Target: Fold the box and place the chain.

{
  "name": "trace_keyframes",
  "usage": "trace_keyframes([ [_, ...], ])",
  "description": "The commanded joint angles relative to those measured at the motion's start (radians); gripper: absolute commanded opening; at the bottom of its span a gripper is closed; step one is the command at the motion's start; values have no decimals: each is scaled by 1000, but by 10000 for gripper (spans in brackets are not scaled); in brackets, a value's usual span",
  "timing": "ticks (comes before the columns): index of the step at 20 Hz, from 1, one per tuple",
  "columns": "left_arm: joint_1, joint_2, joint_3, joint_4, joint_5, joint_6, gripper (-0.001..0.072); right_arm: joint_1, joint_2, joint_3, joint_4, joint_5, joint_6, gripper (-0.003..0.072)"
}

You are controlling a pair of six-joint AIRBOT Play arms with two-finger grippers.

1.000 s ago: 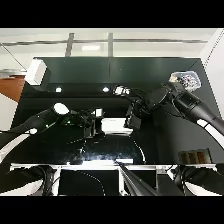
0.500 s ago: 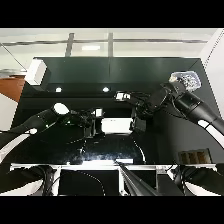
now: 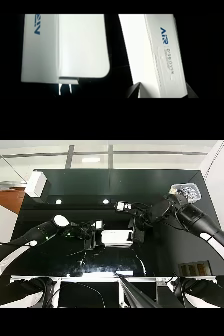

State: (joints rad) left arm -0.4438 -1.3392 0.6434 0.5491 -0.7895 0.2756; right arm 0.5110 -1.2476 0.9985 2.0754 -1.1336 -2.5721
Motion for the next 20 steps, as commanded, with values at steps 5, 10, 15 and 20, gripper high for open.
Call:
trace_keyframes([
  [5, 0, -1, 0, 0, 0, 0, 478, 34, 2, -59, 18, 126, -66, 468],
  [10, 0, -1, 0, 0, 0, 0, 478, 42, 3, -59, 18, 129, -85, 354],
  [15, 0, -1, 0, 0, 0, 0, 478, 42, 2, -59, 18, 123, -84, 353],
  [20, 0, -1, 0, 0, 0, 0, 478, 42, 3, -60, 18, 97, -77, 290],
])
